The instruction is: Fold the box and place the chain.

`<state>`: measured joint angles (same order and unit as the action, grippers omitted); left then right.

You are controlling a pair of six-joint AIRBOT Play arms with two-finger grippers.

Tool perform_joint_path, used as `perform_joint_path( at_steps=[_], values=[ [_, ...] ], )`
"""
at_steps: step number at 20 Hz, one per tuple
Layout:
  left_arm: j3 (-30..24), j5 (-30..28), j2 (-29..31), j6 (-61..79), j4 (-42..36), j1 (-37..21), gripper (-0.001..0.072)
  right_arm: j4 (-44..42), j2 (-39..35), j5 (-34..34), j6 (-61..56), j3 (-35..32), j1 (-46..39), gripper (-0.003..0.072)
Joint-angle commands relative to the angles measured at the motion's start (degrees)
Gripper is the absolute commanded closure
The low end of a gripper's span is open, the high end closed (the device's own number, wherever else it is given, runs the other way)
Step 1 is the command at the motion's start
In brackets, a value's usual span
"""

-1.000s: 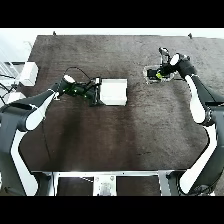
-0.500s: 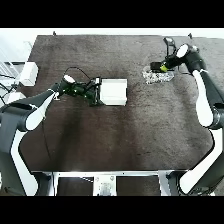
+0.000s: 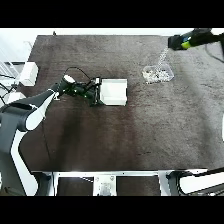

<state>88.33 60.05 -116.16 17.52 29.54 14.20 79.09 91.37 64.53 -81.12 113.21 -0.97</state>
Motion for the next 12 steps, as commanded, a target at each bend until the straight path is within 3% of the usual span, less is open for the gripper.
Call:
perform_joint_path(
  at_steps=[1, 7, 12],
  values=[
    [0.0, 0.0, 0.0, 0.0, 0.0, 0.0, 0.0411, 0.0, -7.2, -2.5, 2.8, 0.1, 0.3, 0.0679],
    [0.0, 0.0, 0.0, 0.0, 0.0, 0.0, 0.0411, 0.0, -15.8, -9.1, 5.4, 0.1, 2.1, 0.0679],
    [0.0, 0.0, 0.0, 0.0, 0.0, 0.0, 0.0411, 0.0, -17.7, -6.7, 5.3, 0.0, 4.3, 0.0679]
  ],
)
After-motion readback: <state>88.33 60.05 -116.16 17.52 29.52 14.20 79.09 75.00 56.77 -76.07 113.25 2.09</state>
